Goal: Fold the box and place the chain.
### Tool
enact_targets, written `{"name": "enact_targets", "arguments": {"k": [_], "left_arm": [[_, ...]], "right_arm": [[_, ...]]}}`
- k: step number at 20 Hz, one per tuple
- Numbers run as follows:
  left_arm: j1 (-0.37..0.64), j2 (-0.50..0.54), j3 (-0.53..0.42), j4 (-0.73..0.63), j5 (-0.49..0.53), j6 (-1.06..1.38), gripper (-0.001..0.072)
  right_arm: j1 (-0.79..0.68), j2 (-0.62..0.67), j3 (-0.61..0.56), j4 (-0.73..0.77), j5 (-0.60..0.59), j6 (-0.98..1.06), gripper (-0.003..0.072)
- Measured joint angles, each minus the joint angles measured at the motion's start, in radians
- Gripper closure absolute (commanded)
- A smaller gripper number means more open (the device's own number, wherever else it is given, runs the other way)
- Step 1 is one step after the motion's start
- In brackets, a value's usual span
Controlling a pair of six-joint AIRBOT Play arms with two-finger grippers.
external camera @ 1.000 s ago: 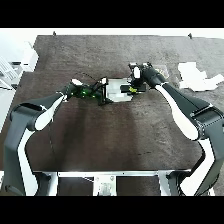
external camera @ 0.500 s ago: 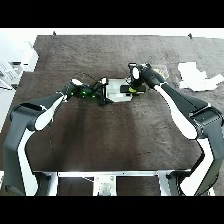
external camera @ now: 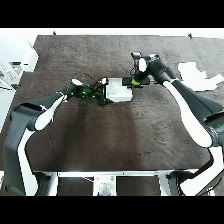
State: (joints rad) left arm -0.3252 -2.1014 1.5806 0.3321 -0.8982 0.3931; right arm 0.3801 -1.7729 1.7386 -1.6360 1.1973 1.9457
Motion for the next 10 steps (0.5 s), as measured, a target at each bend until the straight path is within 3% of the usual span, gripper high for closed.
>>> {"name": "enact_targets", "arguments": {"k": [3,6,10], "left_arm": [[0.000,0.000,0.000,0.000,0.000,0.000,0.0382],[0.000,0.000,0.000,0.000,0.000,0.000,0.0382],[0.000,0.000,0.000,0.000,0.000,0.000,0.0382]], "right_arm": [[-0.026,0.057,0.000,-0.057,-0.030,-0.050,0.0207],[-0.108,0.068,0.000,-0.085,-0.101,-0.092,0.0249],[-0.239,0.022,0.007,0.027,-0.215,-0.208,0.0250]]}}
